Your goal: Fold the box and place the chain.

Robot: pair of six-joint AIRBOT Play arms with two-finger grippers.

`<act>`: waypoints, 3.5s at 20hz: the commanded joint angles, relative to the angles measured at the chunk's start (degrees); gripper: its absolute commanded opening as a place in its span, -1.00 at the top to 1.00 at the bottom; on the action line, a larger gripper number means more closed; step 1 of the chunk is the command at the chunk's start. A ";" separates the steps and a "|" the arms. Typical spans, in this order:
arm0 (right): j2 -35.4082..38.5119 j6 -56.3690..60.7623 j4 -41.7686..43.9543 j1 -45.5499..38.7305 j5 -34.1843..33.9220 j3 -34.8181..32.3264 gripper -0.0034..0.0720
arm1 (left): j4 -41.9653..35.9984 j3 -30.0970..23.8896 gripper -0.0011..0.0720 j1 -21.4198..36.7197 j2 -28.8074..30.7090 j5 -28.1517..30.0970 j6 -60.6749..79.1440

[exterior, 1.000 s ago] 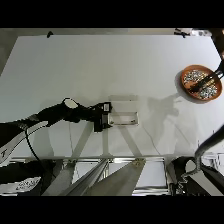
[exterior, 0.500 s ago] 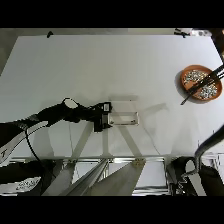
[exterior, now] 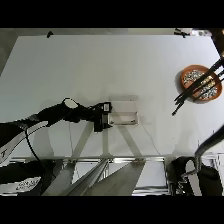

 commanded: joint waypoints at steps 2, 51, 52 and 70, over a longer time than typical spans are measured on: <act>0.50 -1.22 8.59 -0.02 5.92 0.00 0.89 | 0.02 0.02 0.40 0.02 0.02 0.00 0.02; -24.55 13.88 -17.42 52.35 -10.60 -12.22 0.89 | 0.02 0.02 0.40 0.02 0.02 0.00 0.02; -24.55 13.90 -17.35 52.35 -12.50 -13.46 0.89 | 0.02 0.02 0.40 0.02 0.02 0.00 0.02; -35.76 22.73 -16.22 62.36 -35.36 -22.88 0.89 | 0.02 0.02 0.40 0.02 0.02 0.00 0.02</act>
